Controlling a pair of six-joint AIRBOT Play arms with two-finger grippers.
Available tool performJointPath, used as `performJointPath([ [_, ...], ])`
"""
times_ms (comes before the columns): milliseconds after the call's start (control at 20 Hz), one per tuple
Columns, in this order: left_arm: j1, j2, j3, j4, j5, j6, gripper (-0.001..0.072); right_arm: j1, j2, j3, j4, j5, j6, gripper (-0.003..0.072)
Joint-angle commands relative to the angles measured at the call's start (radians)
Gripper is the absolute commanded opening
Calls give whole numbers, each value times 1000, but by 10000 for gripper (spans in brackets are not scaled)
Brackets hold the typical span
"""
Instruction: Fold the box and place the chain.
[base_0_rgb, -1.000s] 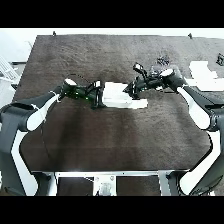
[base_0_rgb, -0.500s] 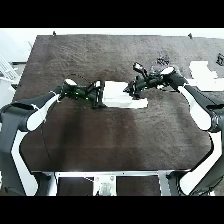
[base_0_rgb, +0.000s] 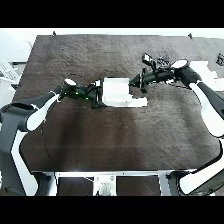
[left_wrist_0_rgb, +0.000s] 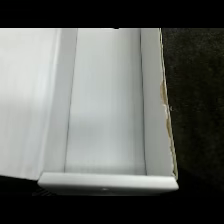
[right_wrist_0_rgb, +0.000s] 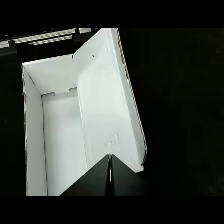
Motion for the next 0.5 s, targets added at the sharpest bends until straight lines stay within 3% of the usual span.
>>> performJointPath([
  [0,0,1,0,2,-3,1,240,-14,87,-68,-31,-3,-1,19],
  [200,0,1,0,2,-3,1,240,-15,196,-266,-60,-184,-81,27],
  [250,0,1,0,2,-3,1,240,-15,200,-294,-62,-189,-100,259],
  [300,0,1,0,2,-3,1,240,-15,200,-317,-76,-188,-107,565],
  [350,0,1,0,2,-3,1,239,-14,200,-338,-93,-189,-111,610],
  [450,0,1,0,2,-3,2,240,-13,195,-366,-127,-187,-138,610],
])
